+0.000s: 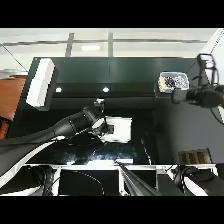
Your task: Fold the box and place the chain.
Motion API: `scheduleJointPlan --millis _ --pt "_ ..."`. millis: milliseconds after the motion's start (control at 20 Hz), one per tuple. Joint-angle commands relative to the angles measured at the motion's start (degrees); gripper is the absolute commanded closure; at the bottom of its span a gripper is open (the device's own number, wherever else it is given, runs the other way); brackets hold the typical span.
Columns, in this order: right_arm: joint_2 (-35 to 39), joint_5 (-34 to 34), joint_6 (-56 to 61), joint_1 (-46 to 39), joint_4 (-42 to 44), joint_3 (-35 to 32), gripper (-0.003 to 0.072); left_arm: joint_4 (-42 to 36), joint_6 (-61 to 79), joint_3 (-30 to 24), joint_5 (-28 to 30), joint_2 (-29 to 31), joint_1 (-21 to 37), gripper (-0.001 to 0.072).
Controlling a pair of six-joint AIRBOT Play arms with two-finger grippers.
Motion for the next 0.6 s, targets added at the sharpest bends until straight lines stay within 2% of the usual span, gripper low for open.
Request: scheduleJointPlan --millis 0,100,200,300,400,450,550 --pt "-8.7 10.2 -2.8 -10.5 1.3 2.5 -0.0021 -0.2 0.0 0.0 0.0 0.0 0.0 0.068" --pt "-18.7 8.2 -2.8 -12.4 1.7 9.9 -0.0013 -0.2 0.0 0.0 0.3 0.0 0.0 0.0679" --pt "-29.3 3.1 -2.6 -12.8 1.8 20.1 -0.0011 -0.2 0.0 0.0 0.3 0.0 0.0 0.0679" --pt "-38.6 -1.2 -1.7 -12.9 1.7 30.1 0.0123 -0.2 0.0 0.0 0.3 0.0 0.0 0.068" --pt "-45.7 -4.5 -0.1 -13.1 1.4 38.2 0.0136 -0.2 0.0 0.0 0.2 0.0 0.0 0.0679" --pt "-48.3 -5.8 0.8 -13.2 1.4 41.1 0.016 -0.2 0.0 0.0 0.2 0.0 0.0 0.068" --pt "-52.4 -8.6 3.5 -13.7 1.4 45.3 0.016 -0.2 0.0 0.0 0.1 0.0 0.0 0.0679"
